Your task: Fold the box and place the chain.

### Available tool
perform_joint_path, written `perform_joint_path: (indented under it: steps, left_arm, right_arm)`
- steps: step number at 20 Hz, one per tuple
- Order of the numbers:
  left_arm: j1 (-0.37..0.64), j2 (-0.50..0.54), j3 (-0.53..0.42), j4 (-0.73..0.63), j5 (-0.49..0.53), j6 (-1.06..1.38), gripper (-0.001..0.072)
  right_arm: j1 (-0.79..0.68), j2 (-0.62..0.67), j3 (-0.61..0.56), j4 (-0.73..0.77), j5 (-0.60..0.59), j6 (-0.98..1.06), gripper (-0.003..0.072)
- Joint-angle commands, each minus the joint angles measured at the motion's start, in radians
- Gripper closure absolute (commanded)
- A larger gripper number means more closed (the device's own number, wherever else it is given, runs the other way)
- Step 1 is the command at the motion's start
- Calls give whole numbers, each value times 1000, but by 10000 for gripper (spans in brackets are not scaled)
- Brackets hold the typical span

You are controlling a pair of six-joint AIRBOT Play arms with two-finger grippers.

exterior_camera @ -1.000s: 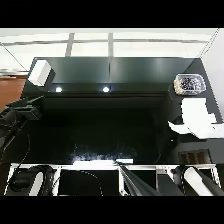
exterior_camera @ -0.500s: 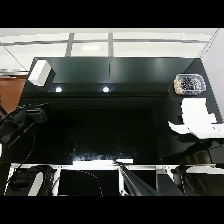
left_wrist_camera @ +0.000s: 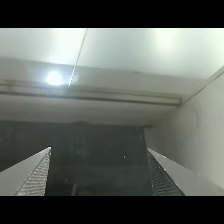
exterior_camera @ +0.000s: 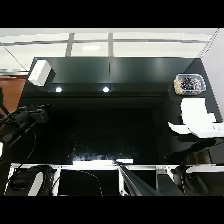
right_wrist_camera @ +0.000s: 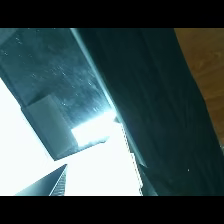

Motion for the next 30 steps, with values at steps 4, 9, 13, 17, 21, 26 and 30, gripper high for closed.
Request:
perform_joint_path:
  steps: [4,9,13,17,21,26,30]
  left_arm:
    - [0,0,1,1,-91,1,-3]
    - [0,0,1,0,-90,0,-3]
    - [0,0,1,0,-88,0,-3]
    - [0,0,1,0,-88,0,-2]
    - [0,-2,1,0,-112,1,-1]
    - [0,-2,1,-16,-155,5,-1]
    - [-1,-2,1,-58,-193,4,-1]
  right_arm:
    - [24,-8,28,11,5,-23,293]
    - [23,-9,35,28,24,-34,630]
    - [24,-8,33,127,109,-37,672]
    - [53,93,-87,198,98,-37,673]
    - [93,280,-313,372,15,-17,673]
    - [246,568,-616,561,-135,3,673]
    - [513,798,-879,736,-359,31,673]
